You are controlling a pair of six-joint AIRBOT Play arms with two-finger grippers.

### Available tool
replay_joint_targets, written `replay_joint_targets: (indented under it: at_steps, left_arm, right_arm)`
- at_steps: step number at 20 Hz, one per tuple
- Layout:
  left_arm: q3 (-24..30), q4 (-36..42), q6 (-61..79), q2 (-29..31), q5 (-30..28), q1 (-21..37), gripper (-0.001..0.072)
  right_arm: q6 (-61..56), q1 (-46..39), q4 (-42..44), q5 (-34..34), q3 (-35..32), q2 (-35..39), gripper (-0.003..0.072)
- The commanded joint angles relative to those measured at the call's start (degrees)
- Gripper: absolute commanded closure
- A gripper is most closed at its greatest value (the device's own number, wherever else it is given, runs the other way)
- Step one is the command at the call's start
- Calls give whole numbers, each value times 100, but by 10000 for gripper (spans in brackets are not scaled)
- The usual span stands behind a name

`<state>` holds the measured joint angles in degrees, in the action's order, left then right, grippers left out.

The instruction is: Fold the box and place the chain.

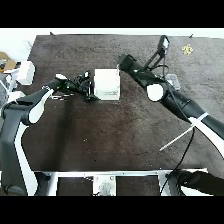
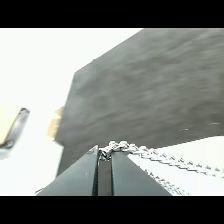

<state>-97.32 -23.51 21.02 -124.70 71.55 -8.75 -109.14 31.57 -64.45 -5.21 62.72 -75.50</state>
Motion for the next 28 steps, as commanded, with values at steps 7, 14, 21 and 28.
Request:
replay_joint_targets:
  at_steps: [7,14,21,28]
  left_arm:
    - [0,-2,0,0,-2,-2,315]
    - [0,-2,0,0,-2,-2,315]
    - [0,-2,0,0,-4,-2,315]
    - [0,-2,0,0,-4,-2,315]
  right_arm:
    - [-13,356,37,350,-245,-1086,262]
    - [-20,-1130,-844,1816,-1038,-245,362]
    - [-22,-2640,-555,1692,-1683,-560,362]
    - [-20,-2535,-98,1182,-1014,-1493,362]
